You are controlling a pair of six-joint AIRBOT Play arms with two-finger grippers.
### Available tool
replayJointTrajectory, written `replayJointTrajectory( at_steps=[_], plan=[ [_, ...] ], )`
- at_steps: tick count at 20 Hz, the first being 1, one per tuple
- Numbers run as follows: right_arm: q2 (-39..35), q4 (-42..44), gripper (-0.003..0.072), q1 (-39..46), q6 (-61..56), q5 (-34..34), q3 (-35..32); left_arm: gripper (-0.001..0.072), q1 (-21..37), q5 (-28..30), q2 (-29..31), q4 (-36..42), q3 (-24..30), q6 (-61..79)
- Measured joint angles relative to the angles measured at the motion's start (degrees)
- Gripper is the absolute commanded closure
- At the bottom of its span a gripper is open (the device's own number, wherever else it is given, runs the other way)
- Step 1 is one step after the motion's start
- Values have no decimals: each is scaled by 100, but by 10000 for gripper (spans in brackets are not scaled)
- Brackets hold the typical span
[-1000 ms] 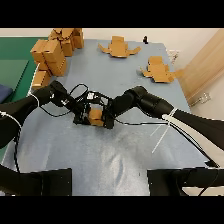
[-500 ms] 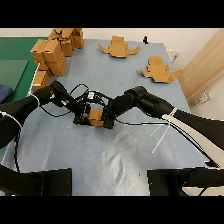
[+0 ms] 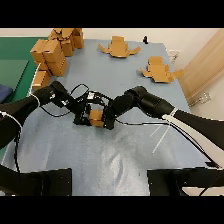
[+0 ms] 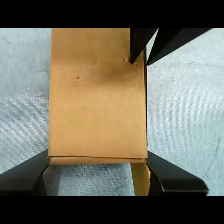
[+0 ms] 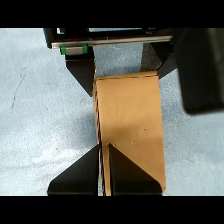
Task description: Fold the box.
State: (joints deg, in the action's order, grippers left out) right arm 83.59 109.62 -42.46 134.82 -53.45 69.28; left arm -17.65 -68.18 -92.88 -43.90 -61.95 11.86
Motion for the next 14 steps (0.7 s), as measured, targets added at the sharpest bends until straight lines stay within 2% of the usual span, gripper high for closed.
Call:
replayJointTrajectory(
  at_steps=[6,7,8,10,12,14],
  plan=[
    [-162,-153,579,44,-105,138,2,693,9,26,0,0,0,-4],
    [-186,-153,613,55,-133,153,2,693,9,26,0,-2,0,-4],
    [-219,-151,680,70,-177,179,2,693,9,26,0,-7,0,0],
    [-343,-190,683,146,-450,247,-7,693,9,26,0,-15,0,7],
    [-605,-197,683,175,-903,479,-188,693,9,26,0,-20,0,11],
    [-1038,-199,681,116,-1373,1191,-734,693,13,26,0,-22,0,11]
  ],
)
